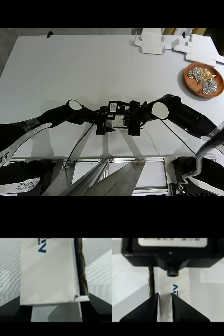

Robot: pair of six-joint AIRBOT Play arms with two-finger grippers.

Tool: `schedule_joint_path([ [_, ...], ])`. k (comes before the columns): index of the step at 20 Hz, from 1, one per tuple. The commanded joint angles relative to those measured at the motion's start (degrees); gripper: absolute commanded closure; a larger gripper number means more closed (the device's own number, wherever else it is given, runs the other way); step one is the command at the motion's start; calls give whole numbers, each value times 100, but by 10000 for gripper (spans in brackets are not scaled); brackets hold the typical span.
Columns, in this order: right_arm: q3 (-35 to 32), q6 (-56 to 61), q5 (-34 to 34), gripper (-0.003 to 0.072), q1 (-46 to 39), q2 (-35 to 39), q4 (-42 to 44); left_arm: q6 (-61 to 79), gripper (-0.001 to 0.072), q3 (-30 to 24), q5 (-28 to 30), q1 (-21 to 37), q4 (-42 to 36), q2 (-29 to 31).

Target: Fold the box and place the chain.

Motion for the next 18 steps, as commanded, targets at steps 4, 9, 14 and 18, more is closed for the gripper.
schedule_joint_path([
  [4, -240, 13, 22, 495, 2, 0, 33, 9, 560, 0, -2, 0, 7, 4],
  [9, -238, 13, 11, 460, 2, 122, 26, 9, 560, 0, -2, 2, 7, 4],
  [14, -238, 17, 17, 278, -31, 640, 72, 9, 560, 0, -2, 0, 7, 4],
  [18, -267, 55, 11, 616, -304, 605, 374, 9, 560, 0, 0, 2, 7, 4],
])
